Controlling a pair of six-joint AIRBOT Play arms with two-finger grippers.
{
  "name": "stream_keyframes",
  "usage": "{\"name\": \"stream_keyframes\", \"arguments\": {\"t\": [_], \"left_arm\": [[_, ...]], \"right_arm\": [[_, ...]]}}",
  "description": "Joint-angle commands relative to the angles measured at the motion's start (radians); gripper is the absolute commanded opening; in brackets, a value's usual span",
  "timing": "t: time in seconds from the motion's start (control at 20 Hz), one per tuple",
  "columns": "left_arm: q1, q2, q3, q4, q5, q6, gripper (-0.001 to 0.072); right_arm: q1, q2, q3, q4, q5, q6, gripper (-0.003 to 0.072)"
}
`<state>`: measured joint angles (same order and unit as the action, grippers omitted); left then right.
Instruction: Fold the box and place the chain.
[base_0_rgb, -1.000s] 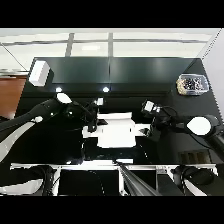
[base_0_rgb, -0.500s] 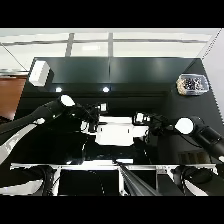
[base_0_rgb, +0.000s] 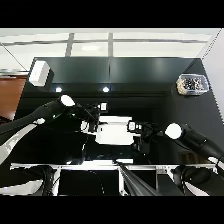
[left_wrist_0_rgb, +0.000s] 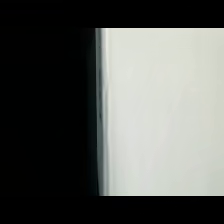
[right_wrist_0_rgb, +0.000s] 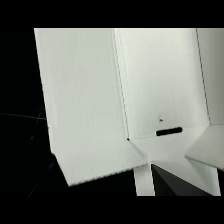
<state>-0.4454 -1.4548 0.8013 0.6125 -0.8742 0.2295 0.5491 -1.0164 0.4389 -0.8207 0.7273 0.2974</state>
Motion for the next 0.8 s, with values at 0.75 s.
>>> {"name": "stream_keyframes", "arguments": {"t": [0.75], "left_arm": [[-0.001, 0.001, 0.0, 0.001, 0.002, -0.002, 0.0027]], "right_arm": [[-0.026, 0.041, 0.093, -0.042, -0.109, 0.0, 0.0705]]}}
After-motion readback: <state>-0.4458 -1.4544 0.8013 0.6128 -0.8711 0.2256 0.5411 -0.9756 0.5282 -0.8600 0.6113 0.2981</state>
